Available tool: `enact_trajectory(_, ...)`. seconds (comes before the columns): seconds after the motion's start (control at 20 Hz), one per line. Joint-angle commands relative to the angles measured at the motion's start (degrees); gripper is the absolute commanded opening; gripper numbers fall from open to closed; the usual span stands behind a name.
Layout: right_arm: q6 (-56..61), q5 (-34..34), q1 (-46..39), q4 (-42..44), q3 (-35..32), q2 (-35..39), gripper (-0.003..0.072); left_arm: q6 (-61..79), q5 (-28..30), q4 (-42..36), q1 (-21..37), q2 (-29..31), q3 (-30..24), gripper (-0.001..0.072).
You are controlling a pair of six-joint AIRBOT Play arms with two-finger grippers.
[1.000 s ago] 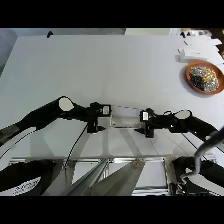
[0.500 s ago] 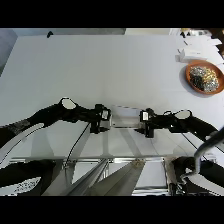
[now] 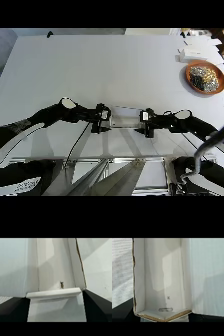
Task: Fold the box and place the chain.
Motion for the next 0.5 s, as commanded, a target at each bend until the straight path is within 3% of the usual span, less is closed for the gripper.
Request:
enact_trajectory(0.0, 0.0, 0.02, 0.02, 0.0, 0.02, 0.02, 0.0317, 0.33, -0.35, -2.19, -0.5, -1.03, -0.02, 0.0697)
enact_trajectory(0.2, 0.0, 0.02, 0.02, 0.02, 0.02, 0.02, 0.0317, 0.31, -0.13, -3.08, -1.03, -2.82, -0.02, 0.0685)
enact_trajectory(0.45, 0.0, 0.02, 0.02, 0.0, 0.02, 0.02, 0.0317, 0.31, -0.13, -3.19, -1.03, -2.89, -0.02, 0.0152)
